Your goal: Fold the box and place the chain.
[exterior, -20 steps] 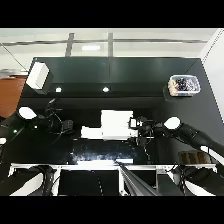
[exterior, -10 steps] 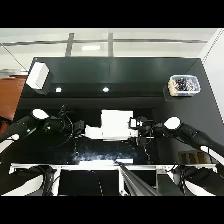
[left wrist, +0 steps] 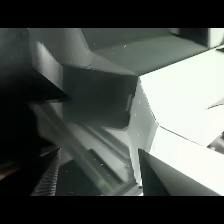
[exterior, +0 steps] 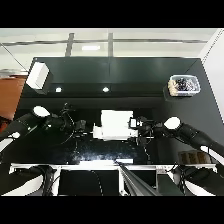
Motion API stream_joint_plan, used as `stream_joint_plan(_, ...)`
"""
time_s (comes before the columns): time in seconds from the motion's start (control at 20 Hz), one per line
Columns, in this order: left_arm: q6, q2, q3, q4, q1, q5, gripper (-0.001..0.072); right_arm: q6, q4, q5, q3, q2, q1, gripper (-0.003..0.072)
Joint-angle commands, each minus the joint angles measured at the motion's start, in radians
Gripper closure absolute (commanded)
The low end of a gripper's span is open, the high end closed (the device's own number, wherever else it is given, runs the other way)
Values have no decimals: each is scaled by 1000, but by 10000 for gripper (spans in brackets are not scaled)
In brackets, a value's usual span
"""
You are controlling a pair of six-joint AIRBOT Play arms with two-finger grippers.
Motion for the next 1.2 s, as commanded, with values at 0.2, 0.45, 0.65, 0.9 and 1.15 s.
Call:
stream_joint_plan(0.2,-82,62,63,-24,-116,11,124,0,0,0,0,0,0,209)
stream_joint_plan(0.45,-137,68,63,-23,-219,87,124,0,0,0,0,0,0,209)
stream_joint_plan(0.65,-180,68,63,-19,-287,187,124,0,0,0,0,0,0,209)
stream_joint_plan(0.9,-217,67,63,-1,-346,235,124,0,0,0,0,0,0,209)
stream_joint_plan(1.15,-288,68,63,64,-370,248,127,0,0,0,0,0,0,209)
